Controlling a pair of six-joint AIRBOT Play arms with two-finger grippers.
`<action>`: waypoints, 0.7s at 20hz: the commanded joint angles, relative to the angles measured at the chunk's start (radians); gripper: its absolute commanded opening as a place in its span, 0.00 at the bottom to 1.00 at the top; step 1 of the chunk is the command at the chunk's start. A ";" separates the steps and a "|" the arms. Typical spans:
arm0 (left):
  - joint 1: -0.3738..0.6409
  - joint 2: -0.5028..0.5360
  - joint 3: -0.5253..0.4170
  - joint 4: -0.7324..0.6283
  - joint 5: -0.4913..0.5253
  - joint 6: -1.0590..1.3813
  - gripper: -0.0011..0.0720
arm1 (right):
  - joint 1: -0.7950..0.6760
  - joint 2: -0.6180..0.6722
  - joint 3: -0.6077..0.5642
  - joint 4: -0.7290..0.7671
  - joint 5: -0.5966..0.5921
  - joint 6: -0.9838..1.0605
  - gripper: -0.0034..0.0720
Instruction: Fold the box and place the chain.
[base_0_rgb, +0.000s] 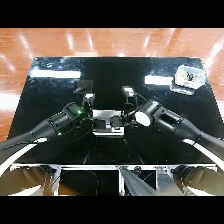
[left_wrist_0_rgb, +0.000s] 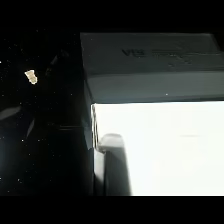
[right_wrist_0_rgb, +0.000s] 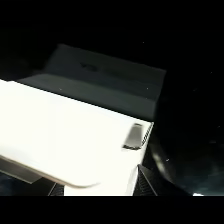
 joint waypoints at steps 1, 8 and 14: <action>0.000 0.000 0.000 0.002 -0.005 0.000 0.04 | 0.040 -0.045 0.037 -0.071 0.022 0.035 0.77; 0.000 0.000 0.000 0.001 -0.006 0.000 0.04 | 0.041 -0.053 0.038 -0.115 0.061 0.037 0.97; 0.000 0.000 0.000 0.001 -0.006 0.000 0.04 | 0.041 -0.056 0.037 -0.132 0.076 0.042 0.97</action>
